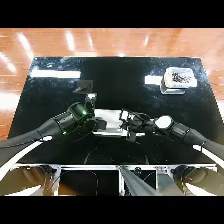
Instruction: Fold the box and place the chain.
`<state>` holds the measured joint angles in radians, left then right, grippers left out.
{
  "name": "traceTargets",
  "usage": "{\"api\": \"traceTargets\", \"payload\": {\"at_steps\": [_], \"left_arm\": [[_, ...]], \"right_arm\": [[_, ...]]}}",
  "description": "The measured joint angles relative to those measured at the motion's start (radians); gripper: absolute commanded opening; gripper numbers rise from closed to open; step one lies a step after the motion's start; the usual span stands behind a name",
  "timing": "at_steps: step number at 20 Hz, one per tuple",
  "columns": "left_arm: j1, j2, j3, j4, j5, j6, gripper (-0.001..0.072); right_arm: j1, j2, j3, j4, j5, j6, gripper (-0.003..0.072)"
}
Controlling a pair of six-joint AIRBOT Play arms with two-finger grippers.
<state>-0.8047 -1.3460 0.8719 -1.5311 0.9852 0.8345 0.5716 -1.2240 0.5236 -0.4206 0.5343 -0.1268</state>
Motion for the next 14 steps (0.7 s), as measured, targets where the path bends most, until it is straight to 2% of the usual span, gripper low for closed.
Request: {"api": "traceTargets", "payload": {"at_steps": [2, 4, 7, 11, 14], "left_arm": [[0.0, 0.0, 0.0, 0.0, 0.0, -0.001, 0.0017], [0.0, 0.0, 0.0, 0.0, -0.001, 0.001, 0.0017], [0.0, 0.0, 0.0, -0.001, 0.0, 0.001, 0.0018], [0.0, 0.0, 0.0, -0.003, 0.0, 0.0, 0.0017], [0.0, 0.0, 0.0, -0.003, 0.002, 0.0, 0.0017]], "right_arm": [[-0.062, 0.0, 0.0, -0.002, 0.009, 0.103, 0.0024], [-0.151, 0.002, 0.001, -0.005, 0.068, 0.216, 0.0024], [-0.318, 0.003, 0.001, -0.006, 0.236, 0.369, 0.0026], [-0.544, 0.003, 0.001, -0.006, 0.534, 0.531, 0.0033], [-0.698, 0.005, 0.0, -0.094, 0.669, 0.769, 0.0033]]}}
